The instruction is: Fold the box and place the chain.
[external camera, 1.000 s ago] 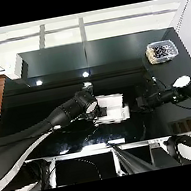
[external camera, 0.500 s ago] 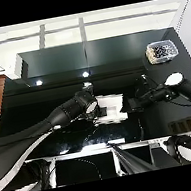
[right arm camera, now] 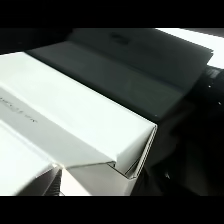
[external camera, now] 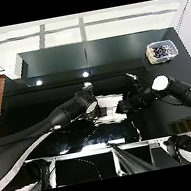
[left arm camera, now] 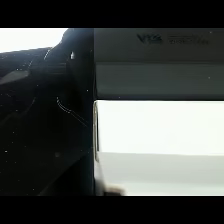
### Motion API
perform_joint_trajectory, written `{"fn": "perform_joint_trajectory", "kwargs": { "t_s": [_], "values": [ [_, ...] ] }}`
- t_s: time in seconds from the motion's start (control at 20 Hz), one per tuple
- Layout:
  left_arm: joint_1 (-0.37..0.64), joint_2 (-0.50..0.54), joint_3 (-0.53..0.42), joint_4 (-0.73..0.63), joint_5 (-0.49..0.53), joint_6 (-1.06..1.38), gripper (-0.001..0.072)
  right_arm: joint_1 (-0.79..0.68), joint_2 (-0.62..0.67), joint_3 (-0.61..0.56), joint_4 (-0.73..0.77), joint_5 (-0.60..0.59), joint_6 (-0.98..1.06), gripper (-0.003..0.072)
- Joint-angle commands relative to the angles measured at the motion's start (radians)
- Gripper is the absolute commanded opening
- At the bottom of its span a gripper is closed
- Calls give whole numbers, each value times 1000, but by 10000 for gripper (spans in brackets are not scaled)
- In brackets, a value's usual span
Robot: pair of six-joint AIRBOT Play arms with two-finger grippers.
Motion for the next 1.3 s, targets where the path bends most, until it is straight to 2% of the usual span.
{"fn": "perform_joint_trajectory", "kwargs": {
  "t_s": [0.0,0.1,0.15,0.3,0.4,0.6,0.9,1.25],
  "values": [
    [1,0,0,0,-1,0,25,65,0,28,-137,-27,177,458],
    [1,0,0,0,0,0,25,129,-1,47,-240,-30,278,450],
    [1,0,0,0,0,0,26,163,-1,59,-289,-34,325,401],
    [1,0,0,0,0,0,25,253,-4,111,-444,-39,509,401],
    [1,0,0,0,0,0,25,292,-26,148,-509,-1,604,343],
    [1,0,0,0,-1,0,26,371,-98,214,-648,85,752,343],
    [1,0,0,0,-1,0,25,380,-121,217,-657,100,846,303],
    [1,0,0,0,0,0,26,380,-179,217,-622,100,914,303]
  ]
}}
